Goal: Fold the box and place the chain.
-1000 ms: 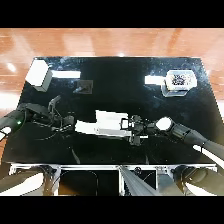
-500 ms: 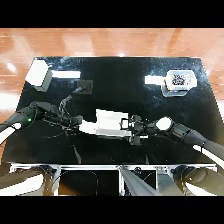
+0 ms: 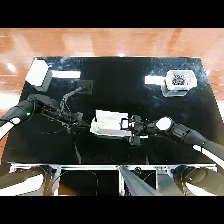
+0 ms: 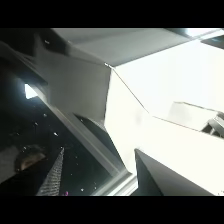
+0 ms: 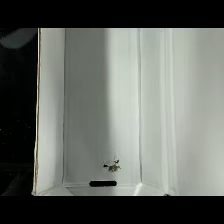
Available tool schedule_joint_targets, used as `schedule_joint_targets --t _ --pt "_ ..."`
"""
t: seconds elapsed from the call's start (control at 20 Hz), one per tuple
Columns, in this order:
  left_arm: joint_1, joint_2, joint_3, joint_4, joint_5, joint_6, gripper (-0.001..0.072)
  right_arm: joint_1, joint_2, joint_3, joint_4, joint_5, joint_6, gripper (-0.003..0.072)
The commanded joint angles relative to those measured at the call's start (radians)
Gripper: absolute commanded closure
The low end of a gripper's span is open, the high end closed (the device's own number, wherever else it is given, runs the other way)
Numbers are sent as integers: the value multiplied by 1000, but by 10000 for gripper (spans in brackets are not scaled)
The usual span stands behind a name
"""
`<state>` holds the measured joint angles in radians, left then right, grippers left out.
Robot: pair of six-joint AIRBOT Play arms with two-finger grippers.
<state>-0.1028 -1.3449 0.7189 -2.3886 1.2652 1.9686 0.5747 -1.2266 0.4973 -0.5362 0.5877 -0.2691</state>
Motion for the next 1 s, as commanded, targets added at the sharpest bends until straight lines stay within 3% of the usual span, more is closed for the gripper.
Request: schedule_joint_targets --t 0.0,0.05,0.65,0.95 --pt "-12 9 19 -28 44 -1 134 0 0 0 0 0 0 78" --pt "-22 13 22 -33 45 -2 80 0 0 0 0 0 1 78" --pt "-225 28 55 62 -123 -85 80 0 0 0 0 0 0 78" --pt "-322 68 55 217 -212 -222 80 0 0 0 0 0 0 78"
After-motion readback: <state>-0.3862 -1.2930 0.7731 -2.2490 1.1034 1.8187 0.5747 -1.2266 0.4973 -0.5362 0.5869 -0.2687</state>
